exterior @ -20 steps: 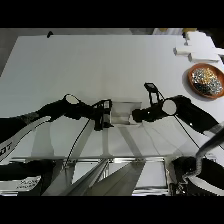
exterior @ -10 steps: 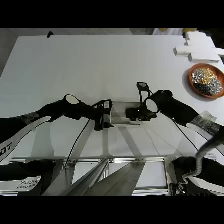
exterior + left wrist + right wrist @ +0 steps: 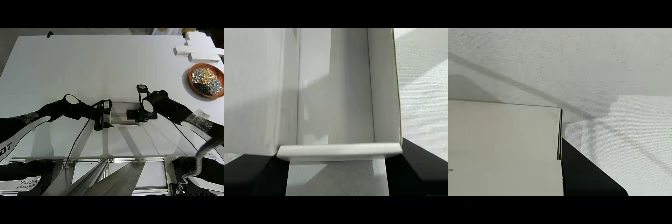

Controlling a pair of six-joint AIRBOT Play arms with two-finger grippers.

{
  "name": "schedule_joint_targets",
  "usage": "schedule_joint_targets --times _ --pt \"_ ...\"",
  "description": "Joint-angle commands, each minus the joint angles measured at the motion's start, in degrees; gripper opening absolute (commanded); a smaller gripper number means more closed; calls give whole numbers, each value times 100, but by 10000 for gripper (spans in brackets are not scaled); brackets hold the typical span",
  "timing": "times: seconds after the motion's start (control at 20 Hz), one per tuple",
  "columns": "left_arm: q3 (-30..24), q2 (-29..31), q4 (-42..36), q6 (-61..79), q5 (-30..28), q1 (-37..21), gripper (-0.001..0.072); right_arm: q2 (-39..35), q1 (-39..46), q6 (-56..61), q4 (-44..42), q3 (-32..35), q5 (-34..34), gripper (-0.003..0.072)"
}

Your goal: Fold the box and place the chain.

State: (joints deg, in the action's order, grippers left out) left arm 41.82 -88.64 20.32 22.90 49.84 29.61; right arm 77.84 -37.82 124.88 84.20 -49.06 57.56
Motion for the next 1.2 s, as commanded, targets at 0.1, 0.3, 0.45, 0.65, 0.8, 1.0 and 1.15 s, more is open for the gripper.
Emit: schedule_joint_targets --times 0.1,0.3,0.45,0.65,0.8,1.0,1.15 --pt "-2 -2 -11 0 -11 2 204 26 -9 -46 -61 -4 -164 24" --pt "-2 -2 -13 0 -13 2 204 -26 -9 -87 -7 -4 -273 275" --pt "-2 -2 -13 0 -11 2 204 -114 -9 -66 157 4 -271 269" --pt "-2 -2 -11 0 -11 2 204 -105 -9 240 433 31 -234 224" --pt "-2 -2 -11 0 -11 2 204 -87 -9 291 544 31 -138 215" --pt "-2 -2 -11 0 -11 2 204 63 -35 417 557 33 83 216" --pt "-2 -2 -11 0 -9 2 204 74 -129 529 570 33 7 215"
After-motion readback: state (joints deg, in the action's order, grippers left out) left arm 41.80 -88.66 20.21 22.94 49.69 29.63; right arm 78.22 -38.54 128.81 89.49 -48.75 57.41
